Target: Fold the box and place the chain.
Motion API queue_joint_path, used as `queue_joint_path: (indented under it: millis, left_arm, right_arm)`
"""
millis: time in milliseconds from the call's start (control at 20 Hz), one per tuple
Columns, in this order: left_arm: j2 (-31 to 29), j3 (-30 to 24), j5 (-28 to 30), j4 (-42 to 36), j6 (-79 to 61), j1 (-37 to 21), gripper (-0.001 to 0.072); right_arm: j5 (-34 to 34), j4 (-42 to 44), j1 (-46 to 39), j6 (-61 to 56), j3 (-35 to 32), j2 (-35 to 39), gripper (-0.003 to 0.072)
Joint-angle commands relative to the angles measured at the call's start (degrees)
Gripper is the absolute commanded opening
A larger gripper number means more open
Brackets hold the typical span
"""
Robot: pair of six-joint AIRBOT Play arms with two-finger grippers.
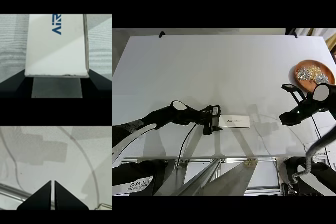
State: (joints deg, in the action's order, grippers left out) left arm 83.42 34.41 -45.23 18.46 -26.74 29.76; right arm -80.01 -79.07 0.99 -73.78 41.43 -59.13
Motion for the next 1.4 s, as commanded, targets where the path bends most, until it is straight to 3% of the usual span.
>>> queue_joint_path:
  millis: [0, 1350]
  left_arm:
    - [0.0, 0.0, 0.0, 0.0, 0.0, 0.0, 0.014]
    - [-1.2, 0.0, -2.6, 1.6, 2.8, -0.2, 0.014]
  right_arm:
    - [-0.1, 0.0, 0.0, -0.1, 0.0, 0.0, 0.006]
    - [-0.1, 0.0, 0.0, -0.1, 0.0, 0.0, 0.006]
